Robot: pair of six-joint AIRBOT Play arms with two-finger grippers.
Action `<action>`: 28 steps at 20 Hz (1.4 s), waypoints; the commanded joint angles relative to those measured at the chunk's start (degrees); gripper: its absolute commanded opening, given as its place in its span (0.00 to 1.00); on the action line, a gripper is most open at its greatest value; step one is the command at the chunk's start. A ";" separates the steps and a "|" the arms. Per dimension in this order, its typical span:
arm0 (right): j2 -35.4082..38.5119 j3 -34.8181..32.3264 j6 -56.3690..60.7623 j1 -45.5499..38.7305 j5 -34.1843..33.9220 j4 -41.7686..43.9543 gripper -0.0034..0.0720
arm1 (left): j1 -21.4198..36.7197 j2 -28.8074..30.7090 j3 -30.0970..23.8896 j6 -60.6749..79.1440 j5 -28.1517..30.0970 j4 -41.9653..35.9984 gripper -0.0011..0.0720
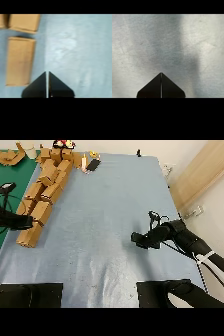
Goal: Fold the box.
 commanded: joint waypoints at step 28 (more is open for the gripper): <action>-31.47 35.82 -15.39 4.04 -2.32 9.73 0.05 | -29.66 -34.73 20.94 -0.92 10.78 -23.96 0.03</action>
